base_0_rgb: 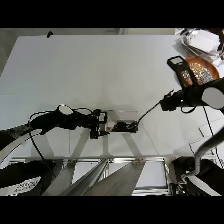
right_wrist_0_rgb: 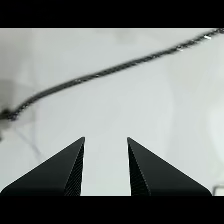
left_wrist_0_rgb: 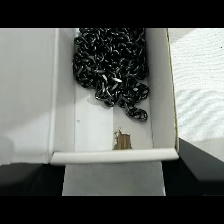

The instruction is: Fold the box and place the chain.

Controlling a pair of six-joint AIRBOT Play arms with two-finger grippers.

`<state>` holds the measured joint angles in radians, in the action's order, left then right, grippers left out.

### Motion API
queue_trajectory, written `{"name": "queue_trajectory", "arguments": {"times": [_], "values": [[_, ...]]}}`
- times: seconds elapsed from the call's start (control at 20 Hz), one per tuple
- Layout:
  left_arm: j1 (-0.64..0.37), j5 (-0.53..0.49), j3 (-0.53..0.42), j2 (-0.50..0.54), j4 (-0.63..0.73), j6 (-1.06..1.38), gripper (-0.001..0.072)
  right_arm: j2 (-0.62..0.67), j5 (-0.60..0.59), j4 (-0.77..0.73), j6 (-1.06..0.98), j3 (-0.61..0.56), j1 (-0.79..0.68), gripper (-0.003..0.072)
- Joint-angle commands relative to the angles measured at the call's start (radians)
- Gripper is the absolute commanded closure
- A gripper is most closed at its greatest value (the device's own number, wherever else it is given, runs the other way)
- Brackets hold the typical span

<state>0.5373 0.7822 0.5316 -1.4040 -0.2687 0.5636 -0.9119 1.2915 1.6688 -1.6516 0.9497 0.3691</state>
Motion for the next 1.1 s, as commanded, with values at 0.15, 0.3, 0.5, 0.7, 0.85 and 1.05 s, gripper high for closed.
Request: {"name": "queue_trajectory", "arguments": {"times": [0.15,0.3,0.5,0.7,0.85,1.05], "values": [[0.000,0.000,0.000,0.000,0.000,0.000,0.0451,-0.286,-0.114,0.032,0.087,0.004,-0.203,0.0323],[0.000,0.000,0.000,0.000,0.000,0.000,0.0451,-0.409,-0.198,0.020,0.085,0.004,-0.202,0.0323],[0.000,0.000,0.000,0.000,0.000,0.000,0.0451,-0.496,-0.283,-0.035,0.076,0.004,-0.202,0.0324],[0.000,0.000,0.000,0.000,0.000,0.000,0.0451,-0.518,-0.347,-0.079,0.050,0.004,-0.203,0.0333],[0.000,0.000,0.000,0.000,-0.001,0.000,0.0451,-0.541,-0.306,-0.080,0.025,0.004,-0.220,0.0333],[0.000,0.000,0.000,0.000,0.000,0.000,0.0451,-0.551,-0.294,-0.080,0.025,0.004,-0.220,0.0380]]}}
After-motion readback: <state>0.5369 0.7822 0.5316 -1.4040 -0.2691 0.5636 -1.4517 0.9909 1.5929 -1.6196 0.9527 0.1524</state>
